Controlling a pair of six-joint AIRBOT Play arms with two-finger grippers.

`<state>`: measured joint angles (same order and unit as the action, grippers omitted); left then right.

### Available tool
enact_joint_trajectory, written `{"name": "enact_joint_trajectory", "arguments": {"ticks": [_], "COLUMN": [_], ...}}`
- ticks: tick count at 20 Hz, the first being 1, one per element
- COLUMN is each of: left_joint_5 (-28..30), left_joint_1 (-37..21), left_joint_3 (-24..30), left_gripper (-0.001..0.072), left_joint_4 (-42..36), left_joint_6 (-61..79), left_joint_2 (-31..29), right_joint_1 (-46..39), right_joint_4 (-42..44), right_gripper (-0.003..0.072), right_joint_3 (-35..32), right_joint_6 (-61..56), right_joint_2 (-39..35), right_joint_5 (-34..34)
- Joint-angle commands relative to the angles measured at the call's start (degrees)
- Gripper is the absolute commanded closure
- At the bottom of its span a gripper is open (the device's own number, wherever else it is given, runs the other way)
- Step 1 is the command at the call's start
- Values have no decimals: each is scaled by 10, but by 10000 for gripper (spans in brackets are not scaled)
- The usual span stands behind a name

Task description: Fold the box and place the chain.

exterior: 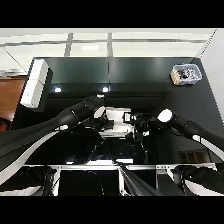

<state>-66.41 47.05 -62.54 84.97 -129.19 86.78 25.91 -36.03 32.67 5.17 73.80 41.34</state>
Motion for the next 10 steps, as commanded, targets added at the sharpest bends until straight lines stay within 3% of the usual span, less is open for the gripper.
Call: {"name": "enact_joint_trajectory", "arguments": {"ticks": [1, 2, 3, 4, 10], "left_joint_5": [0, 0, -1, -1, -2], "left_joint_1": [0, 0, 0, 0, -1], "left_joint_3": [0, 0, 0, 0, 0], "left_gripper": [682, 682, 682, 682, 682], "left_joint_4": [0, 0, 0, 0, 0], "left_joint_6": [1, 1, 2, 2, 1], "left_joint_2": [1, 1, 1, 1, 1], "right_joint_1": [0, 0, 0, 0, -2], "right_joint_4": [0, 0, 0, -1, -125], "right_gripper": [273, 241, 13, -23, -14], "right_joint_3": [0, 0, 0, 0, 1], "right_joint_6": [0, 0, -2, -12, -86], "right_joint_2": [0, 0, 0, -1, -64], "right_joint_5": [0, -1, 0, 1, 34]}}
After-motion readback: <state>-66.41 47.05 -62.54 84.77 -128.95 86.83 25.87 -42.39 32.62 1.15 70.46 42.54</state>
